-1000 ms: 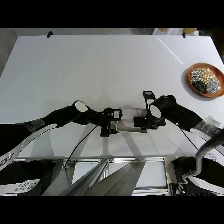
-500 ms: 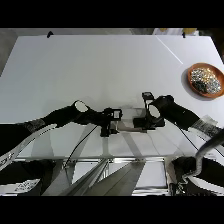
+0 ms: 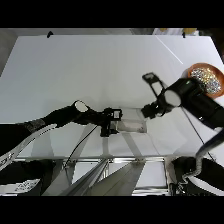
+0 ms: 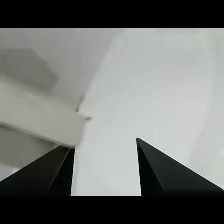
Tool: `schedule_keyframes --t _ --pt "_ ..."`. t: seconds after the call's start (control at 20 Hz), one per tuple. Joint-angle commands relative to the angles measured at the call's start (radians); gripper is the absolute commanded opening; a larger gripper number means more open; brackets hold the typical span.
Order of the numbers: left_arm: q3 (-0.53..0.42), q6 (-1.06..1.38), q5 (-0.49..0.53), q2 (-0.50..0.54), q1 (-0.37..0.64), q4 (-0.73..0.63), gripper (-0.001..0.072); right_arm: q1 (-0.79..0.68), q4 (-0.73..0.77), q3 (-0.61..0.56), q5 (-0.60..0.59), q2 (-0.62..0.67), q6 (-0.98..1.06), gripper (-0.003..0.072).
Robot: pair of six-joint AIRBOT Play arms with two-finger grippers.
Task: Fold the box and place the chain.
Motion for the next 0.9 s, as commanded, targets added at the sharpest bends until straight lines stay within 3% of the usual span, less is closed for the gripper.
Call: schedule_keyframes --t 0.0,0.15,0.4,0.6,0.85 --pt "0.000 0.000 0.000 0.000 0.001 0.000 0.0253 -0.170 -0.113 0.206 -0.048 0.003 -0.177 0.0346" --pt "0.000 0.000 0.000 0.000 0.001 0.000 0.0253 -0.421 -0.107 0.289 -0.137 -0.042 -0.229 0.0339" --pt "0.000 0.000 0.000 0.000 0.001 0.000 0.0253 -0.751 -0.069 0.289 -0.231 -0.195 -0.233 0.0339" --pt "0.000 0.000 0.000 0.000 0.001 0.000 0.0253 -0.866 -0.066 0.289 -0.317 -0.323 -0.232 0.0339" --pt "0.000 0.000 0.000 0.000 0.001 0.000 0.0253 -0.906 -0.058 0.289 -0.390 -0.458 -0.232 0.0335"
